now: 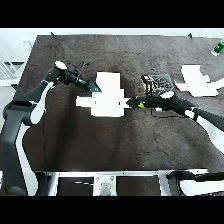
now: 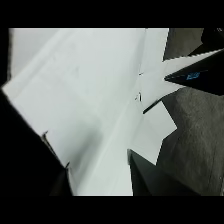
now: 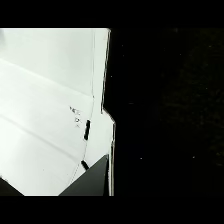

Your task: Fold the box and place the chain.

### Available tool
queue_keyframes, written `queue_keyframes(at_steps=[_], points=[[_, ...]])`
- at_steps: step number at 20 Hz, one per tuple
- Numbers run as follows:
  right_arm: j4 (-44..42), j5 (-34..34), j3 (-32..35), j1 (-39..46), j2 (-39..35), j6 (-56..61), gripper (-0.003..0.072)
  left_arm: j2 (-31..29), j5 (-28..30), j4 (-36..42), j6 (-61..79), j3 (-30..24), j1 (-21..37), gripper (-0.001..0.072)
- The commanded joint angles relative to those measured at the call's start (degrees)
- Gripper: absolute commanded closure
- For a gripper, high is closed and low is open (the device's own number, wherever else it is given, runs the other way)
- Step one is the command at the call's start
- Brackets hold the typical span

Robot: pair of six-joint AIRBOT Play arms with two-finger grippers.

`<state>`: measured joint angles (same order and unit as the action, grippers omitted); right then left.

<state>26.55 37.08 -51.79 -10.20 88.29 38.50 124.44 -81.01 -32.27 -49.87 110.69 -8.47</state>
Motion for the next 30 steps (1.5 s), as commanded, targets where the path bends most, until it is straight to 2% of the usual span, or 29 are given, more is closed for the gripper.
queue_keyframes(at_steps=[1,2,3,7,8,9,13,14,16,17,19,21,26,28,30], points=[[0.1,0.0,0.0,0.0,0.0,0.0,0.0679,0.0,0.0,0.2,0.6,0.0,0.3,0.0317],[0.1,0.0,0.0,0.0,0.0,0.0,0.0679,0.0,-0.1,0.2,0.7,0.0,0.3,0.0322],[0.1,0.0,0.0,0.0,0.0,0.0,0.0679,0.0,-0.1,0.2,0.9,0.0,0.3,0.0418],[0.1,0.0,0.0,0.0,0.0,-0.2,0.0679,0.0,-1.3,1.0,2.0,0.0,0.3,0.0426],[0.1,0.0,0.0,-0.1,0.0,-0.2,0.0678,0.0,-1.9,2.1,2.7,0.0,0.3,0.0503],[0.1,0.2,0.0,-0.2,0.0,-0.2,0.0679,0.0,-2.1,3.5,3.8,0.0,0.3,0.0542],[1.1,0.4,0.0,-1.1,0.0,-0.2,0.0678,0.0,-2.0,5.4,5.1,0.0,0.3,0.0556],[1.2,0.4,0.0,-1.2,0.0,-0.5,0.0678,0.0,-2.1,5.3,5.9,0.0,0.3,0.0682],[1.2,0.4,0.0,-1.2,0.0,-1.3,0.0674,0.0,-2.4,5.3,7.4,0.0,0.3,0.0690],[1.2,0.3,0.0,-1.0,0.0,-1.3,0.0618,0.0,-2.7,5.3,9.3,0.0,0.3,0.0691],[1.2,0.4,0.0,0.0,-0.1,-1.3,0.0591,0.0,-3.7,5.4,16.2,0.0,0.3,0.0693],[1.2,0.8,0.0,2.4,-0.7,-1.2,0.0479,0.0,-4.7,5.3,24.0,0.0,0.3,0.0696],[0.5,1.5,0.0,12.9,-6.3,-1.2,0.0479,0.0,-5.5,5.6,42.2,-0.7,0.3,0.0697],[0.5,1.5,0.0,15.7,-8.0,-1.3,0.0479,-0.2,-5.1,5.9,46.2,-3.4,0.3,0.0697],[0.5,1.5,0.0,16.8,-8.3,-1.3,0.0479,-1.4,-2.6,8.1,52.3,-8.8,0.3,0.0697]])
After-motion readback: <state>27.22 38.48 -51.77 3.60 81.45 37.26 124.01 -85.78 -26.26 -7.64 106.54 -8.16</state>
